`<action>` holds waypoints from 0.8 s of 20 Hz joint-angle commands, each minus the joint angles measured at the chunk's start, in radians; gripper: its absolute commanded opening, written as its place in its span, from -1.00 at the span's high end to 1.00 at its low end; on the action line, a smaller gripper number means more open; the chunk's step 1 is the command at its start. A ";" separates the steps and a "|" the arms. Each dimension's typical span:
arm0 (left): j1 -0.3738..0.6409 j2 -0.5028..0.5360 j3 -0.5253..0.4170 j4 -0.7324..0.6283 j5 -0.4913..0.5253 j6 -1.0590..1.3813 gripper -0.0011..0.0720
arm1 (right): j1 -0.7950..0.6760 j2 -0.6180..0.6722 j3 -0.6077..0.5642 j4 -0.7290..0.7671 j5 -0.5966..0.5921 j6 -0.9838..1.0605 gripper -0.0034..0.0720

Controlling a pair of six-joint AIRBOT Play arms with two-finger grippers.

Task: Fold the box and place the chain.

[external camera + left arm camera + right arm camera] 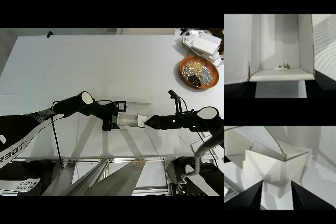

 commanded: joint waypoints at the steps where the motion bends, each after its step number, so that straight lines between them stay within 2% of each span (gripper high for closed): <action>1: 0.001 0.001 0.001 0.000 0.000 0.000 0.60 | 0.081 -0.002 0.011 -0.035 -0.103 0.063 -0.15; 6: 0.001 0.001 0.001 0.000 0.000 0.000 0.60 | 0.188 -0.066 0.120 -0.262 -0.114 0.336 -0.15; 16: 0.001 0.001 0.001 0.000 0.000 0.000 0.60 | 0.487 -0.257 0.323 -0.581 -0.075 0.824 -0.13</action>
